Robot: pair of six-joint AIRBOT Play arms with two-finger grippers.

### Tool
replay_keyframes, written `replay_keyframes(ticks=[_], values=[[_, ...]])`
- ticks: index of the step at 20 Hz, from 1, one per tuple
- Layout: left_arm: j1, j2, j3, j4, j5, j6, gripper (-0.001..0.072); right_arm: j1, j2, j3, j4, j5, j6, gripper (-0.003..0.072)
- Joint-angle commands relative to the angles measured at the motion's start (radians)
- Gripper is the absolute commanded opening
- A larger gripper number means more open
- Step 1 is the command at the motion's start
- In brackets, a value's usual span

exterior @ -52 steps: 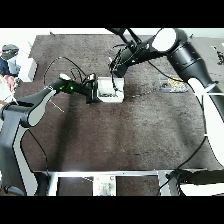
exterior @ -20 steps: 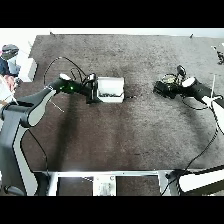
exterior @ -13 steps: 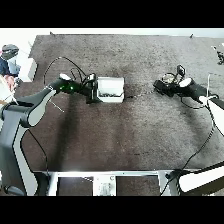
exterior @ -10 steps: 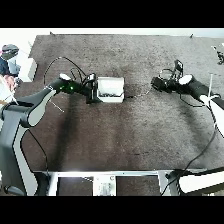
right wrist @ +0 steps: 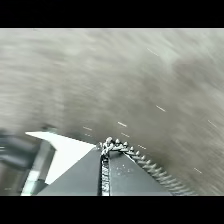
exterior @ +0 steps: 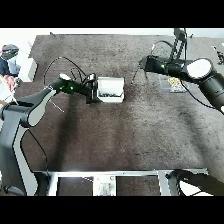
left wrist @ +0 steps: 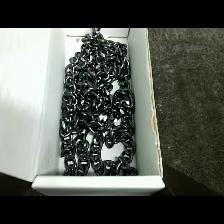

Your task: Fold the box and place the chain.

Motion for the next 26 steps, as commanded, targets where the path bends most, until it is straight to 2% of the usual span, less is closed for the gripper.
replay_keyframes(ticks=[1,6,11,15,18,19,20,24,26], values=[[0.000,0.000,0.001,0.000,0.000,0.000,0.0485,0.100,0.045,0.051,-0.003,-0.015,-0.028,0.0011],[0.000,0.000,0.001,0.000,0.000,0.000,0.0485,0.176,0.020,0.132,-0.006,-0.035,-0.028,0.0011],[0.000,0.000,0.001,0.000,0.000,0.000,0.0485,0.228,-0.080,0.212,-0.006,-0.045,-0.027,0.0011],[0.000,0.000,0.001,0.000,0.000,0.000,0.0485,0.227,-0.145,0.211,-0.016,0.001,-0.027,0.0011],[0.000,0.000,0.001,0.000,0.000,0.000,0.0485,0.226,-0.184,0.211,-0.095,0.063,-0.016,0.0012],[0.000,0.000,0.001,0.000,0.000,0.000,0.0485,0.222,-0.198,0.209,-0.125,0.095,-0.016,0.0045],[0.000,0.000,0.001,0.000,0.000,0.000,0.0485,0.211,-0.214,0.209,-0.139,0.129,-0.017,0.0156],[0.000,0.000,0.001,0.000,0.000,0.000,0.0485,0.150,-0.274,0.209,-0.142,0.180,-0.055,0.0174],[0.000,0.000,0.001,0.000,0.000,0.000,0.0485,0.120,-0.281,0.209,-0.142,0.177,-0.100,0.0231]])
